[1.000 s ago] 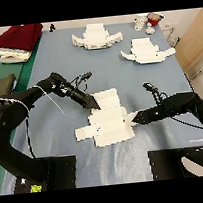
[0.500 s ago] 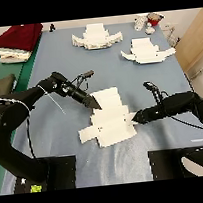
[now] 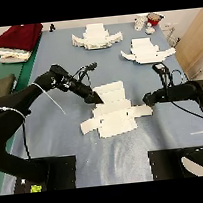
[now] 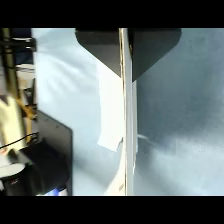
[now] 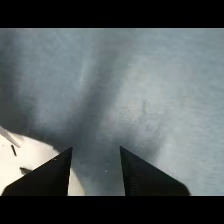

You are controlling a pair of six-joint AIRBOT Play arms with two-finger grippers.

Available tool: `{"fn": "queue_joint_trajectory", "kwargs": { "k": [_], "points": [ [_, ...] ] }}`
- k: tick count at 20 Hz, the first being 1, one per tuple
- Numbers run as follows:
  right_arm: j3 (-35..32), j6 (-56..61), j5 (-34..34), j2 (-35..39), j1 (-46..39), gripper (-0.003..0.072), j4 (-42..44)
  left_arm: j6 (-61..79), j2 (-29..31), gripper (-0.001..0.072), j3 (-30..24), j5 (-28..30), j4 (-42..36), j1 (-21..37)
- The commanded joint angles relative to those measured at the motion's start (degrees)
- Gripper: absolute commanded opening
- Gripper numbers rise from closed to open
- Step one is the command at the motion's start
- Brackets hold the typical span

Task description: Fold the box.

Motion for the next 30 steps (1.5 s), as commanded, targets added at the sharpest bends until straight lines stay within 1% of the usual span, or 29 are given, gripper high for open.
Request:
{"fn": "queue_joint_trajectory", "kwargs": {
  "k": [1, 3, 6, 9, 11, 12, 15, 16, 21, 22, 23, 25, 28, 30],
  "points": [
    [4.11, 4.9, 1.97, -0.02, 0.0, 0.0464, -4.15, 5.75, 3.17, 0.001, -1.79, 6.82, 3.19, -2.43],
    [4.59, 5.9, 3.5, -0.04, -0.11, 0.0464, -4.22, 8.7, 6.86, 0.001, -5.27, 11.15, 3.13, -4.04],
    [4.57, 7.67, 5.9, -0.33, -0.11, 0.0464, -4.26, 14.93, 14.82, 0.001, -12.22, 17.84, 2.51, -7.28],
    [4.55, 9.84, 7.26, -1.7, -0.11, 0.0464, -4.09, 18.18, 21.77, 0.0011, -19.15, 25.97, 2.47, -11.98],
    [4.55, 9.84, 7.37, -3.02, -0.11, 0.0464, -4.07, 21.27, 23.96, 0.0012, -23.15, 30.45, 2.49, -14.99],
    [4.55, 9.84, 7.32, -3.65, -0.11, 0.0465, -3.56, 22.1, 24.13, 0.0013, -24.33, 32.17, 2.47, -16.13],
    [4.52, 9.84, 7.32, -4.0, -0.11, 0.0464, -1.36, 22.18, 23.39, 0.0016, -25.51, 36.2, 2.32, -18.16],
    [4.52, 9.84, 7.28, -4.0, -0.09, 0.0465, -1.07, 22.16, 23.23, 0.0016, -25.49, 36.81, 2.29, -18.16],
    [4.52, 9.84, 7.26, -4.0, -0.09, 0.0464, -0.28, 18.75, 23.04, 0.0016, -24.65, 36.13, 2.8, -17.55],
    [4.52, 9.84, 7.23, -4.0, -0.09, 0.0464, -0.04, 17.03, 23.04, 0.0016, -23.91, 34.49, 2.99, -16.68],
    [4.52, 9.84, 7.17, -4.0, -0.09, 0.0464, 0.15, 15.91, 23.04, 0.0016, -23.12, 31.63, 3.02, -15.47],
    [4.52, 9.84, 7.17, -4.0, -0.09, 0.0464, 0.44, 15.93, 23.02, 0.0016, -22.53, 27.47, 2.97, -13.64],
    [4.52, 9.84, 7.17, -4.0, -0.09, 0.0464, 0.79, 15.96, 22.93, 0.0016, -22.18, 26.51, 2.75, -13.14],
    [4.52, 9.84, 7.28, -4.0, -0.09, 0.0464, 0.85, 15.93, 21.77, 0.0016, -21.27, 26.05, 2.8, -13.11]
  ]
}}
